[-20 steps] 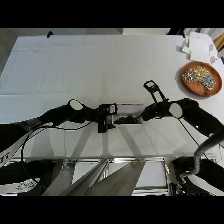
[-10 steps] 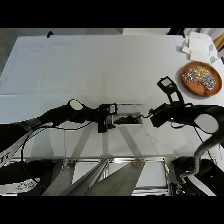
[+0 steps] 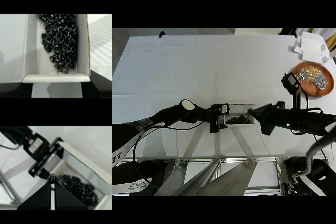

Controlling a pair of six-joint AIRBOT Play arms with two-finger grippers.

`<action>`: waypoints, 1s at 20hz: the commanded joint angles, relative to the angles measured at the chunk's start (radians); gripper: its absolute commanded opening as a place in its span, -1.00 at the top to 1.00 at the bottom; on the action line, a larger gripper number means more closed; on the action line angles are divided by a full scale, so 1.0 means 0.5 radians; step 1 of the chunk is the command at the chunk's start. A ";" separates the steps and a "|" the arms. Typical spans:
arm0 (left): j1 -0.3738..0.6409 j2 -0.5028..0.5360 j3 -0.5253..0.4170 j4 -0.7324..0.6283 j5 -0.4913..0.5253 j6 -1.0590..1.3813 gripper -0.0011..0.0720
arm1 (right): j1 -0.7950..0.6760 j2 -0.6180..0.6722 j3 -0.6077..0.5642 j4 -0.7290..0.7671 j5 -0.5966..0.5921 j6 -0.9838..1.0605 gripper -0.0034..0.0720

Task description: Fold the box and place the chain.

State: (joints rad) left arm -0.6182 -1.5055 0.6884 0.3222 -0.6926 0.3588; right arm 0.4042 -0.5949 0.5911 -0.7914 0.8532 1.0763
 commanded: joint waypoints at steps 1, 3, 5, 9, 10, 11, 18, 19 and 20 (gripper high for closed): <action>-0.001 0.001 0.000 0.000 0.000 0.001 0.06 | 0.002 -0.159 0.002 0.238 -0.123 -0.131 0.88; -0.001 0.001 0.000 0.001 0.001 0.001 0.06 | 0.057 -0.346 0.002 0.246 -0.141 -0.133 0.88; -0.001 0.001 0.000 0.001 0.001 0.000 0.06 | 0.178 -0.540 0.002 0.253 -0.215 -0.217 0.88; -0.001 0.001 0.000 0.001 0.000 0.001 0.06 | 0.292 -0.758 0.002 0.242 -0.381 -0.270 0.88; -0.001 0.001 0.000 0.001 0.001 0.000 0.06 | 0.285 -0.763 0.002 0.220 -0.408 -0.270 0.88; -0.001 0.001 0.000 0.000 0.000 0.000 0.06 | 0.275 -0.763 0.002 0.201 -0.428 -0.270 0.88; -0.001 0.001 0.000 0.001 0.000 0.000 0.06 | 0.176 -0.747 0.045 0.178 -0.314 -0.297 0.39; -0.001 0.001 0.000 0.000 0.001 0.001 0.06 | 0.143 -0.729 0.115 0.178 -0.168 -0.364 0.39; -0.001 0.001 0.000 0.000 0.000 0.000 0.06 | 0.109 -0.708 0.208 0.178 -0.026 -0.421 0.40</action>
State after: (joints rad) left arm -0.6182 -1.5055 0.6884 0.3222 -0.6926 0.3588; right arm 0.4892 -0.9627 0.6327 -0.7017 0.7090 0.9195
